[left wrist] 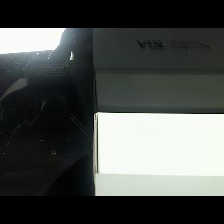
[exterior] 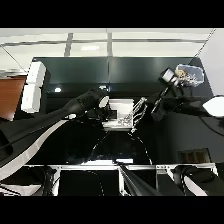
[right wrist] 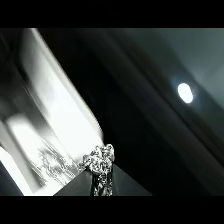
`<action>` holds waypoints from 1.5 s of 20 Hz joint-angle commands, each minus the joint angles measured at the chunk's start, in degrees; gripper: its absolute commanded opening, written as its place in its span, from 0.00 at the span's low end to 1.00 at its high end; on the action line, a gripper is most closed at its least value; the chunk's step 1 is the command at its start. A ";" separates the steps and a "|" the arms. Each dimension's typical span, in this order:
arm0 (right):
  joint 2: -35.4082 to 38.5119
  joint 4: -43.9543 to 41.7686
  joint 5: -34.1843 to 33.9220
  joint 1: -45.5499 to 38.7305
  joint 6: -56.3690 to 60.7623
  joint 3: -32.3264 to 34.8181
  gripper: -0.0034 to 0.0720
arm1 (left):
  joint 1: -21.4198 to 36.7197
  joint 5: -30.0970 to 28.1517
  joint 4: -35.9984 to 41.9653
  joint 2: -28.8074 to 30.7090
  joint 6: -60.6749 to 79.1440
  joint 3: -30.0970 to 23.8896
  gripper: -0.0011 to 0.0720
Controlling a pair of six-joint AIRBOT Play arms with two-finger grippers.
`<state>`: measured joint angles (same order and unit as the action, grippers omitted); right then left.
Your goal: Fold the box and place the chain.
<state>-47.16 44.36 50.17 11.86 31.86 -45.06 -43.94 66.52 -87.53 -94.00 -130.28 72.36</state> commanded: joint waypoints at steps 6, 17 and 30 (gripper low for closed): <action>3.02 -25.05 1.01 -0.04 8.17 -15.65 0.07 | 0.00 0.15 0.00 -0.02 0.00 0.02 0.06; 2.97 -24.41 0.22 -0.07 12.33 -21.59 0.07 | 0.00 0.13 -0.02 -0.02 0.00 0.02 0.06; 2.93 -13.03 1.84 -0.07 20.35 -24.70 0.07 | 0.02 0.13 -0.02 -0.02 0.00 0.02 0.06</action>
